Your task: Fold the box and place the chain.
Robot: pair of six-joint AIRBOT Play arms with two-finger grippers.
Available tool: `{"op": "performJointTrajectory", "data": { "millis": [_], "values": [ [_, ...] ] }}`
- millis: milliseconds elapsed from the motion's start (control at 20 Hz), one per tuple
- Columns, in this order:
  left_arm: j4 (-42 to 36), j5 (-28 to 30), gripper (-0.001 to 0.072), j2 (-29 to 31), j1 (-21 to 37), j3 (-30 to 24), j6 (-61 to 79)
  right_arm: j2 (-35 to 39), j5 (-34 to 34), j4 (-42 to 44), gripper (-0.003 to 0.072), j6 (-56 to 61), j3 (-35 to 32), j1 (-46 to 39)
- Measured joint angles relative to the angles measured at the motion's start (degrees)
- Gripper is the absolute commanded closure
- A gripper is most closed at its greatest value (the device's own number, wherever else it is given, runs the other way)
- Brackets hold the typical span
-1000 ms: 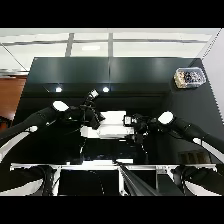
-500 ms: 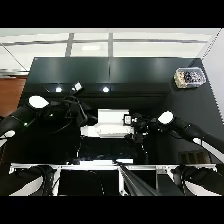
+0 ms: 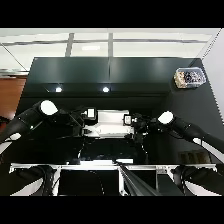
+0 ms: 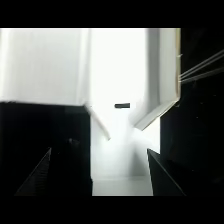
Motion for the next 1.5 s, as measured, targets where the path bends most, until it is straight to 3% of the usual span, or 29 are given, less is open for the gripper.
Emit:
{"op": "performJointTrajectory", "data": {
  "millis": [50,150,300,450,550,1100,1150,1200,1250,1350,1400,1450,1500],
  "values": [
    [0.4,0.0,0.006,-0.2,-0.8,0.0,0.0,0.0,0.0,0.0,0.0198,0.0,0.0,0.0],
    [0.7,0.2,0.0258,-0.4,-1.8,0.0,-1.4,0.0,0.0,0.0,0.0198,0.0,0.0,0.0],
    [-0.8,0.1,0.0272,-1.4,-2.5,-0.2,-4.6,0.0,0.0,0.0,0.0198,0.0,0.0,0.0],
    [-5.4,0.9,0.0426,-3.4,-3.0,-0.3,-6.0,0.0,0.0,0.0,0.0198,0.0,0.0,0.0],
    [-7.9,1.7,0.0491,-4.3,-3.4,-0.3,-6.4,0.0,0.0,0.0,0.0198,0.0,0.0,0.0],
    [-14.6,3.7,0.0488,-6.0,-5.7,-0.5,-6.9,0.0,0.0,0.0,0.0198,0.0,0.0,0.0],
    [-14.6,4.1,0.0432,-6.1,-5.9,-0.5,-6.8,0.0,0.0,0.0,0.0198,0.0,0.0,0.0],
    [-14.4,4.5,0.026,-6.1,-6.1,-0.5,-6.8,0.0,0.0,0.0,0.0198,0.0,0.0,0.0],
    [-14.3,4.6,0.0243,-6.1,-6.2,-0.5,-6.8,0.0,0.0,0.0,0.0198,0.0,0.0,0.0],
    [-14.1,4.7,0.0288,-6.1,-6.3,-0.5,-6.8,0.0,0.0,0.0,0.0198,0.0,0.0,0.0],
    [-13.7,4.7,0.0437,-6.1,-6.4,-0.5,-6.8,0.0,0.0,0.0,0.0197,0.0,0.0,0.0],
    [-13.0,4.8,0.054,-6.1,-6.4,-0.5,-7.2,0.0,0.0,0.0,0.0198,0.0,0.0,0.0],
    [-12.3,4.8,0.0483,-6.1,-6.4,-0.4,-7.6,0.0,0.0,0.0,0.0198,-0.1,0.0,0.0]
  ]
}}
